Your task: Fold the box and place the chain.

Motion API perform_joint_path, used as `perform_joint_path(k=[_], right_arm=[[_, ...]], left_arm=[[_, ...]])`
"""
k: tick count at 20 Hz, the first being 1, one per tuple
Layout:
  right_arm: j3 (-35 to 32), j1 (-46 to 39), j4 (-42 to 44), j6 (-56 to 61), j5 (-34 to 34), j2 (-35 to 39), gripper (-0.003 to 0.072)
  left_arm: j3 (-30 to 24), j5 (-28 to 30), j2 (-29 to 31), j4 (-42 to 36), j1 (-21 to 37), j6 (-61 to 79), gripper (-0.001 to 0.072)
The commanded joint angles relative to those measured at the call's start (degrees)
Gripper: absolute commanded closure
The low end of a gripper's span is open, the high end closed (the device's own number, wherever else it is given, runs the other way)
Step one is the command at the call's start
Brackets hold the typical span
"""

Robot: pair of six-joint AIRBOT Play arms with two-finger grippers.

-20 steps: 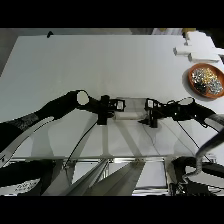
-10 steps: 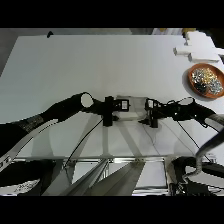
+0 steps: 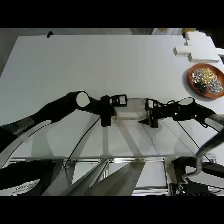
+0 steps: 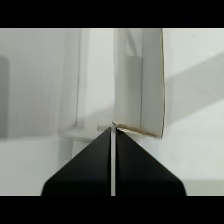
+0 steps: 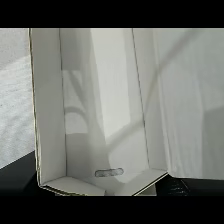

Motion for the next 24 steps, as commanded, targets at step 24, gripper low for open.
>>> perform_joint_path(k=[24], right_arm=[[0.0,0.0,0.0,0.0,0.0,0.0,0.0228]], left_arm=[[-5.3,2.6,1.8,-2.3,3.1,-74.5,0.0702]])
